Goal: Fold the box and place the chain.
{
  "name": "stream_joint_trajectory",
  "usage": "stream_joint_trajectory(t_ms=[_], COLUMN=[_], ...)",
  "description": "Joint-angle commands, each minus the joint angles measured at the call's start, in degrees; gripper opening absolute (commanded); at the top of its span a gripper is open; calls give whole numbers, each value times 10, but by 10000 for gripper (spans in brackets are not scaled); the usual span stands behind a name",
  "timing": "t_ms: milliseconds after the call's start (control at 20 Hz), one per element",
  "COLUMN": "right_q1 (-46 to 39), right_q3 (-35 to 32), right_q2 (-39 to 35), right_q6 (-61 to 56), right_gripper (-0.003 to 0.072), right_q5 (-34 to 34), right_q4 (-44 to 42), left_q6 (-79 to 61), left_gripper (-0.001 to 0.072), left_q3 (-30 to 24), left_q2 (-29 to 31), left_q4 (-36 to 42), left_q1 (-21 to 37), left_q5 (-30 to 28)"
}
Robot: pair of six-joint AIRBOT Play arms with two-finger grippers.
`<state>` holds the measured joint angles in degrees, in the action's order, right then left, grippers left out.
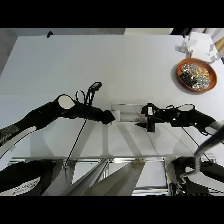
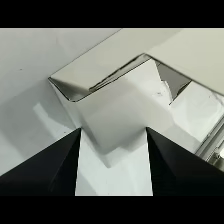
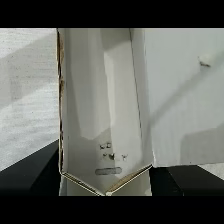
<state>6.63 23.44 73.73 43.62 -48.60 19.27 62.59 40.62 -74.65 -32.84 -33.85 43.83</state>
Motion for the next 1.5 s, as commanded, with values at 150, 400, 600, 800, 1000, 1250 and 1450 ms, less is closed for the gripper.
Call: stream_joint_trajectory(t_ms=[150,400,600,800,1000,1250,1450], right_q1=[0,0,0,0,0,0,0], right_q3=[0,0,0,0,0,0,0], right_q2=[0,0,0,0,0,0,0], right_q6=[0,0,0,0,0,0,0], right_gripper=[395,395,395,395,395,395,395], right_q5=[0,0,0,0,0,0,0], right_q4=[0,0,0,0,0,0,0], left_q6=[78,179,224,298,366,410,448], left_gripper=[505,505,505,505,505,505,504], left_q3=[23,47,62,96,132,154,154], left_q2=[-22,-27,-33,-55,-80,-89,-89], left_q4=[-46,-126,-158,-206,-249,-262,-297], left_q1=[-25,-34,-52,-68,-84,-87,-90], left_q5=[-25,-34,-34,-31,-12,-1,21])
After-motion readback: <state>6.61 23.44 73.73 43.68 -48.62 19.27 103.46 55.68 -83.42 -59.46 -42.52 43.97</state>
